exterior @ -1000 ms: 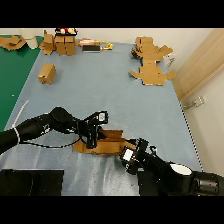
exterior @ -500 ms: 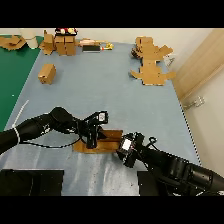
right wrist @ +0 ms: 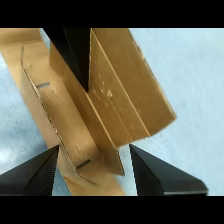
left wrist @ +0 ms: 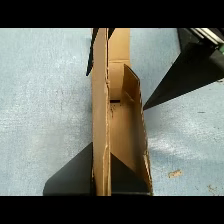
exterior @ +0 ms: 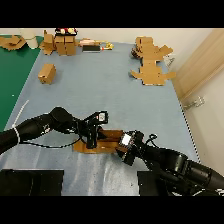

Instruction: Fold the box.

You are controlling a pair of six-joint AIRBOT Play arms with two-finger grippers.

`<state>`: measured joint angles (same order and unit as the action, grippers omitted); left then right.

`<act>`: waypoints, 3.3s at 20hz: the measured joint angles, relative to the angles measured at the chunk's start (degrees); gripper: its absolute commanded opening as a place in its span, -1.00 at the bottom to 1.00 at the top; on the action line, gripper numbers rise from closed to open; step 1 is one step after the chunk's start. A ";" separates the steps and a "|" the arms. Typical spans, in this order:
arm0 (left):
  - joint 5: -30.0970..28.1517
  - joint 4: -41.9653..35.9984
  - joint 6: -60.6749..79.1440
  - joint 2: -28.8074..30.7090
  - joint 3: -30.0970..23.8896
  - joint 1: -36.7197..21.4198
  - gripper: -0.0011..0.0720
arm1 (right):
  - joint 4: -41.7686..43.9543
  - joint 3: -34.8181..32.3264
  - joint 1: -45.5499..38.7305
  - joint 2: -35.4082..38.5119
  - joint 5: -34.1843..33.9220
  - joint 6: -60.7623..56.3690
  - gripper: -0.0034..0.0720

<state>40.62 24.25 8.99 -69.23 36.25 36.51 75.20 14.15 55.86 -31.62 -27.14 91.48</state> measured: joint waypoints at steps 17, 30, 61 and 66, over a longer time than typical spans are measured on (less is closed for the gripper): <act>0.44 0.02 0.00 0.00 0.00 -0.02 -0.93 | 49.22 11.19 -25.75 -17.38 -20.11 68.94 0.98; 0.17 0.00 0.00 0.00 0.00 -0.02 -0.93 | 46.58 12.13 -26.21 -19.08 -25.29 65.53 0.98; 0.39 0.02 0.00 0.00 0.00 -0.02 -0.93 | 51.65 12.11 -25.46 -27.47 -19.50 76.63 0.76; 0.42 0.00 0.00 0.00 0.00 -0.02 -0.93 | 51.25 11.98 -25.44 -27.47 -18.88 76.67 0.46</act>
<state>41.04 24.25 8.99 -69.23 36.25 36.49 126.45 26.13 30.41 -59.09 -46.02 168.16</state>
